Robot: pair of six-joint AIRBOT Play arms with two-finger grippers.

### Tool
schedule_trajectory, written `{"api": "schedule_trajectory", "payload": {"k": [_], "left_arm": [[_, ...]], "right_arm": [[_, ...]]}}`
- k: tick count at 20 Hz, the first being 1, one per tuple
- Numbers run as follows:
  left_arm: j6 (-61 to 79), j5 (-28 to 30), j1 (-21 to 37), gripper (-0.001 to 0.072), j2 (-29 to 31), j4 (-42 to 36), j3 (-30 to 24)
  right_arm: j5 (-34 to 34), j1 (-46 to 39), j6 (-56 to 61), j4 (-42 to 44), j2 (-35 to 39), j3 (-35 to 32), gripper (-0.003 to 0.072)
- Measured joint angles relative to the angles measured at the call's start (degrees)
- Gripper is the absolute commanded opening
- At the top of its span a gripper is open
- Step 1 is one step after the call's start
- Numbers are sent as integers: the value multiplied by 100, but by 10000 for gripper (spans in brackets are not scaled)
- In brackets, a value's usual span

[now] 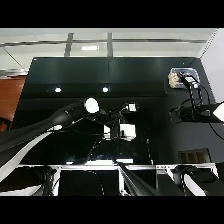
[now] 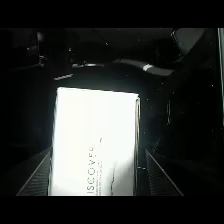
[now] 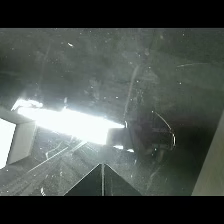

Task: Fold the box and place the chain.

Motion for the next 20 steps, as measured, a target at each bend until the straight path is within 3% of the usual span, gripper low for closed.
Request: {"api": "schedule_trajectory", "payload": {"k": [6,11,12,13,17,20], "left_arm": [[-74,-236,-33,706,-35,203,35],[-251,-262,-238,677,-55,929,37],[-411,-179,-317,529,-79,1187,35],[-647,-83,-400,278,-94,1471,37],[-1585,-57,-487,266,81,2487,225],[-2459,-125,-24,266,581,3250,540]], "right_arm": [[-103,0,-2,-2,0,0,24],[-127,0,-4,-2,0,0,24],[-129,0,-4,0,0,0,24],[-129,0,-2,2,0,0,24],[-133,0,44,13,0,0,24],[-136,0,195,28,0,0,24]]}}
